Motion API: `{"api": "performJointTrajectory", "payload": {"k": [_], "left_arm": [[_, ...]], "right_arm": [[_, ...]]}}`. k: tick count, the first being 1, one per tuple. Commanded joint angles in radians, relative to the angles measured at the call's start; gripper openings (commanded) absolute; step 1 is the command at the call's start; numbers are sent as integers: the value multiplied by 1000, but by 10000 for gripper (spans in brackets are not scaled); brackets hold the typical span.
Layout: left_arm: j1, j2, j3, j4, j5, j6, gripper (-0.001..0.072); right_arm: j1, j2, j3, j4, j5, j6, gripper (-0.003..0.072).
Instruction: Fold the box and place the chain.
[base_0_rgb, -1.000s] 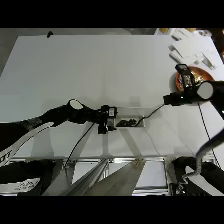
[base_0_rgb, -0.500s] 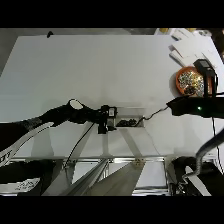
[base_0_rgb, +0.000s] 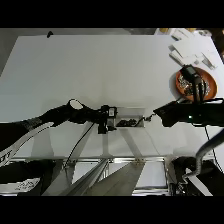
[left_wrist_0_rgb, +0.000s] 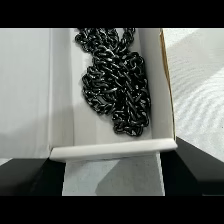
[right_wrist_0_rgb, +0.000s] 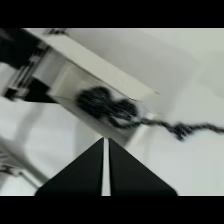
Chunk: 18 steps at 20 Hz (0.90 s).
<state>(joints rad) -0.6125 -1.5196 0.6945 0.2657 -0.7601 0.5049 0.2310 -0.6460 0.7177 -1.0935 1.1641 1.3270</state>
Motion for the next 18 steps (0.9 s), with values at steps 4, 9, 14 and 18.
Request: {"api": "performJointTrajectory", "payload": {"k": [4, 9, 14, 18], "left_arm": [[0, 0, -1, 0, 0, 0, 9], [0, 0, -1, 0, 0, 0, 9], [0, 0, -1, 0, 0, 0, 9], [0, 0, -1, 0, 0, 0, 9]], "right_arm": [[17, -192, -165, -214, -190, 95, 298], [18, -352, -171, -209, -285, 69, 295], [72, -448, -171, -229, -325, 53, 230], [79, -459, -171, -245, -350, 63, 198]]}}
